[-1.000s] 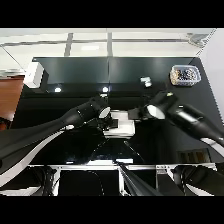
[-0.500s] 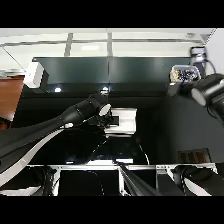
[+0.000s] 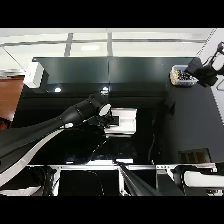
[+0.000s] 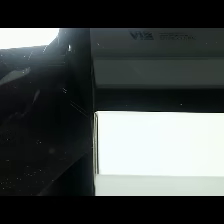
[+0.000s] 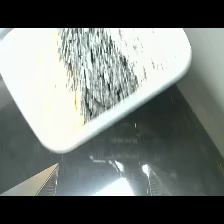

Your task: Fold the box and place the chain.

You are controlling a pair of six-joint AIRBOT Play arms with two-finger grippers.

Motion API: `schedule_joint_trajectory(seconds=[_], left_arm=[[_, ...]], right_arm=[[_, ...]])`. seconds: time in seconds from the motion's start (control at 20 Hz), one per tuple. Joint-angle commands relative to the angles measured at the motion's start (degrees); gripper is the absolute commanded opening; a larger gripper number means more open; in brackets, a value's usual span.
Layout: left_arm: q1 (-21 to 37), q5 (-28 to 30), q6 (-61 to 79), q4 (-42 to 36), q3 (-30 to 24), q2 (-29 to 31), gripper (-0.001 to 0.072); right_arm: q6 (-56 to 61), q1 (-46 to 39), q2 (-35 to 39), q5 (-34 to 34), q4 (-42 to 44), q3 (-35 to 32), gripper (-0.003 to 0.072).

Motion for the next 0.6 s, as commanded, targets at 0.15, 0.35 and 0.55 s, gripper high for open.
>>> schedule_joint_trajectory(seconds=[0.15,0.35,0.55], left_arm=[[0.04,0.09,0.2,0.04,0.07,-0.02,0.003],[0.04,0.09,0.2,0.02,0.07,-0.07,0.003],[0.04,0.04,0.2,-0.04,0.07,-0.07,0.003]], right_arm=[[-5.97,-2.23,-22.16,6.97,4.07,23.89,0.0617],[-7.04,-2.25,-26.64,6.32,2.82,27.1,0.0586],[-9.75,-2.03,-27.87,6.67,2.84,27.12,0.021]])
